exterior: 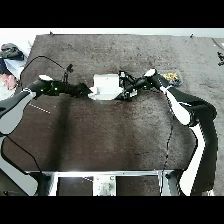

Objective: Fold the box and place the chain.

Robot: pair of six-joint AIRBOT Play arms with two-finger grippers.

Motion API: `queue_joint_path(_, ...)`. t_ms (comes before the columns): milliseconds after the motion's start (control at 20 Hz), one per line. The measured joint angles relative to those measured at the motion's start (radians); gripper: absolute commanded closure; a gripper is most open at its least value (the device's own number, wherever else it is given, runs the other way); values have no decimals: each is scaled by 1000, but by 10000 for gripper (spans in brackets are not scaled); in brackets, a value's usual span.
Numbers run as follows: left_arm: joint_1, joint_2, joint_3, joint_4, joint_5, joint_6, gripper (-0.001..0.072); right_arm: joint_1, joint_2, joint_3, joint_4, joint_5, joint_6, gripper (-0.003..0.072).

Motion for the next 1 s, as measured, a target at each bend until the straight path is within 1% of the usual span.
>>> queue_joint_path(150, 0, 0, 6, -11, -18, -11, 252, 0, 0, 0, 0, 0, 0, 279)
queue_joint_path(200, 0, 0, 6, -14, -22, -12, 290, 0, 0, 0, 0, 0, 0, 279)
queue_joint_path(250, -1, 0, 7, -17, -24, -13, 300, 0, 0, 0, 0, 0, 0, 279)
queue_joint_path(550, -13, 1, 27, -13, -15, -48, 300, 0, 0, 0, 0, 0, 0, 279)
queue_joint_path(700, -46, 1, 71, 61, 14, -128, 300, 0, 0, 0, 0, 0, 0, 280)
queue_joint_path(1000, -127, 1, 167, 290, 58, -372, 300, 0, 0, 0, 0, 0, 0, 280)
